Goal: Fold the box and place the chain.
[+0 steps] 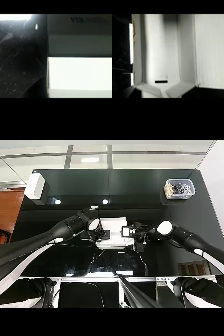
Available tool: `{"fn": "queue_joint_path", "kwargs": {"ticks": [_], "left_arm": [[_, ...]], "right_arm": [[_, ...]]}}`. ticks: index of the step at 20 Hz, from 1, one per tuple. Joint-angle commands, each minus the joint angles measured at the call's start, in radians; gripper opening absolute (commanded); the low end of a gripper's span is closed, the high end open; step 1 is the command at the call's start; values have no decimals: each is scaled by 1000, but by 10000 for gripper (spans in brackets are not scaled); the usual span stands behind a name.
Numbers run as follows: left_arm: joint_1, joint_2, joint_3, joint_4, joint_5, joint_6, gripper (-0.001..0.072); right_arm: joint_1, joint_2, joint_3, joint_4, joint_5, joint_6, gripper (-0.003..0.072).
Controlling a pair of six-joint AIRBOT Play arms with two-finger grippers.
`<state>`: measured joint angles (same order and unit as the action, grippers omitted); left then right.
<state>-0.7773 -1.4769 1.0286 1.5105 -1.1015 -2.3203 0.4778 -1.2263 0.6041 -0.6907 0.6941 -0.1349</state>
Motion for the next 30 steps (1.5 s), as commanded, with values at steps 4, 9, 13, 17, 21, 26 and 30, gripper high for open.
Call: {"fn": "queue_joint_path", "kwargs": {"ticks": [4, 9, 13, 17, 21, 26, 30], "left_arm": [[1, 0, 1, 2, 3, 17, 30], [1, 0, 1, 3, 5, 17, 30], [1, 0, 1, 3, 5, 16, 30], [1, 0, 1, 3, 6, 16, 30], [1, 0, 1, 2, 5, 16, 30], [1, 0, 1, 0, 5, 16, 30], [1, 0, 1, 0, 4, 16, 31]], "right_arm": [[-41, 64, 0, -87, 47, 36, 715], [-39, 64, 0, -32, 63, 23, 156], [-39, 49, 0, 75, 69, 22, 158], [-7, 3, 0, 115, 61, 22, 157], [17, -17, 0, 168, 26, 22, 158], [16, -17, 0, 219, 16, 23, 156], [16, -17, 0, 219, 20, 23, 295]]}}
